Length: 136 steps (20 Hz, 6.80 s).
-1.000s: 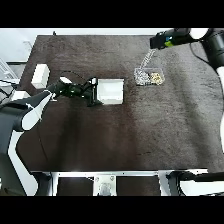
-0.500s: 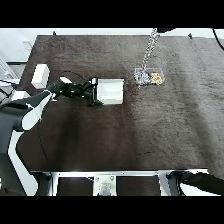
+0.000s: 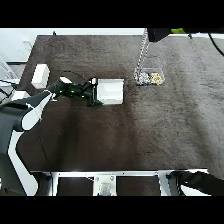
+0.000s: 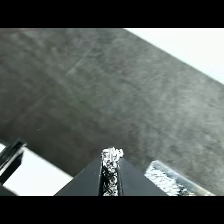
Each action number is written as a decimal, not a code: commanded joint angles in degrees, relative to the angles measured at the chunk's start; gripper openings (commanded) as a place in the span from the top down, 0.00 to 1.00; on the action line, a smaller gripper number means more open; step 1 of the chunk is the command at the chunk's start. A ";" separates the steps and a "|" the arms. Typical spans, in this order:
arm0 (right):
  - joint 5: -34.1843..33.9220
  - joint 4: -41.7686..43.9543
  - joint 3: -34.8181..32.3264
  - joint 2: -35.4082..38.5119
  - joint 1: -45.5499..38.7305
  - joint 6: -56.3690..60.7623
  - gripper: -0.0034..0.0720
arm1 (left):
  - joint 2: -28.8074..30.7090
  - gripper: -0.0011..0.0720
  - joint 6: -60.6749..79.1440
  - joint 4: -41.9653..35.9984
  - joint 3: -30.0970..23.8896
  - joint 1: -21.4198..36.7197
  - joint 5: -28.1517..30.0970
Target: Fold the box and place the chain.
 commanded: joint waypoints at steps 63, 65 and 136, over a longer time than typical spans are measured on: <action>-40.41 34.27 -30.80 -30.62 -19.47 -6.08 0.46 | 0.00 0.44 0.00 0.02 0.02 -0.02 0.00; -40.61 34.29 -30.69 -30.80 -19.50 -6.51 0.56 | 0.00 0.44 0.00 0.02 0.02 -0.02 0.00; -15.82 57.99 -44.30 -12.39 -23.93 -85.59 0.21 | 0.00 0.44 0.00 0.02 0.02 -0.02 0.00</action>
